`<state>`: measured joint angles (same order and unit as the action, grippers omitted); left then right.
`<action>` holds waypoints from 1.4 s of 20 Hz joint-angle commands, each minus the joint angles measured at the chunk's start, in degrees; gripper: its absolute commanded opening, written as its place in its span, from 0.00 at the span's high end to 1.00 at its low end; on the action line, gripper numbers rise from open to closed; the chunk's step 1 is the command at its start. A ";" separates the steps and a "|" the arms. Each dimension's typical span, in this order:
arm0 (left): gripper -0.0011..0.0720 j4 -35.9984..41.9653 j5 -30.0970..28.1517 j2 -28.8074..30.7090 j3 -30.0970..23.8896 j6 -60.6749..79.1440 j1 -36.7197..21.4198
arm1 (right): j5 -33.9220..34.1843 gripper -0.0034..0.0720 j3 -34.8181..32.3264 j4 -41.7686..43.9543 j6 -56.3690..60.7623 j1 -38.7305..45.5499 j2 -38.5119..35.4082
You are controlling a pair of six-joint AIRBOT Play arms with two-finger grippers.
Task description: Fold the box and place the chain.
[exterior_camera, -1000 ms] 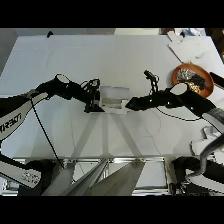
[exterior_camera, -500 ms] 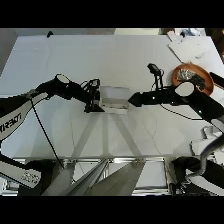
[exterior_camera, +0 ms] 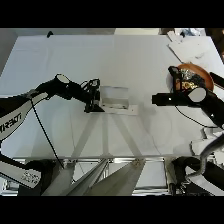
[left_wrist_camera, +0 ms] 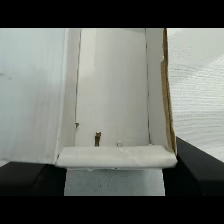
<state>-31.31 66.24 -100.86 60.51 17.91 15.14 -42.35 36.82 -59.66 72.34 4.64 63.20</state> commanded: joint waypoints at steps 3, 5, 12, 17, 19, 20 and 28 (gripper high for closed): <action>0.44 0.00 0.00 -0.02 0.00 0.02 -0.02 | 1.33 0.95 -7.02 7.58 -7.34 2.08 -0.11; 0.44 0.00 -0.02 -0.02 0.00 0.02 -0.02 | 1.25 0.95 -8.20 14.58 -12.37 2.03 -0.09; 0.44 0.00 -0.02 -0.02 0.00 0.02 -0.02 | 4.70 0.95 -8.41 22.97 -14.64 -3.98 5.44; 0.44 0.00 0.00 -0.02 0.00 0.02 -0.02 | 0.92 0.76 -8.39 32.20 -18.64 -5.29 7.39; 0.44 0.00 0.00 -0.02 0.00 0.02 -0.02 | 0.87 0.70 -8.37 35.63 -18.80 -5.29 7.39; 0.44 0.00 0.00 -0.02 0.00 0.02 -0.02 | 0.83 0.70 -8.37 36.41 -19.15 -5.29 7.41; 0.44 0.00 0.00 -0.02 0.00 0.02 -0.02 | -1.11 0.73 -8.13 36.63 -22.95 -5.27 6.75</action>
<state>-31.31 66.24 -100.86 60.51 17.93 15.14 -42.98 28.58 -22.22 50.46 -0.58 70.41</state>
